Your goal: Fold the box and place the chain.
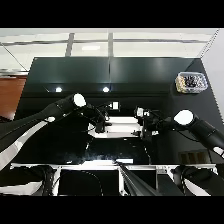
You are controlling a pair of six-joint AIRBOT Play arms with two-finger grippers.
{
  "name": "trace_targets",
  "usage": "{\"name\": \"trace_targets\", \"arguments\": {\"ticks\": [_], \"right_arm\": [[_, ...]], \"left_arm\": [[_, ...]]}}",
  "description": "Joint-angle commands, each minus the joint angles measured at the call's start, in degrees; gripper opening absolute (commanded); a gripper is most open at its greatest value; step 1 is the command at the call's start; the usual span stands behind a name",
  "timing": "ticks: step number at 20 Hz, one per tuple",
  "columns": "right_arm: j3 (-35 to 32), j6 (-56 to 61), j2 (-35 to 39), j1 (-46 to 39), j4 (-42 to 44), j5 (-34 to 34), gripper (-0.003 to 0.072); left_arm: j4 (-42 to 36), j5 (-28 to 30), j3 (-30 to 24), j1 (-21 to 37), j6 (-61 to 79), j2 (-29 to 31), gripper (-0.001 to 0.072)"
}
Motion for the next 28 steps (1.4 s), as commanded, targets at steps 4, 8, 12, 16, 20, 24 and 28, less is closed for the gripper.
{"name": "trace_targets", "arguments": {"ticks": [4, 8, 12, 16, 20, 24, 28], "right_arm": [[-2.97, -1.57, -2.62, 0.00, 1.51, 2.36, 0.0659], [-4.37, -8.31, -3.17, 0.00, 1.92, -1.55, 0.0658], [-4.37, -13.05, -3.23, 0.00, 1.97, -4.24, 0.0658], [-4.37, -14.56, -5.14, 0.00, 2.01, -3.87, 0.0658], [-4.37, -15.50, -7.17, 0.00, 2.95, -3.85, 0.0657], [-4.31, -15.63, -8.24, 0.13, 3.04, -3.93, 0.0657], [-4.31, -15.65, -8.26, 0.13, 3.02, -4.02, 0.0657]], "left_arm": [[0.02, 0.11, 0.02, -0.02, -0.02, 0.00, 0.0031], [0.02, 0.11, 0.02, -0.02, -0.02, 0.00, 0.0031], [0.02, 0.24, 0.02, -0.02, -0.02, 0.00, 0.0031], [0.02, 0.26, 0.02, -0.02, -0.02, 0.00, 0.0031], [0.02, 0.26, 0.02, -0.02, -0.02, 0.00, 0.0031], [0.02, 0.28, 0.02, -0.02, -0.02, 0.00, 0.0031], [0.02, 0.28, 0.02, -0.02, -0.02, 0.00, 0.0031]]}}
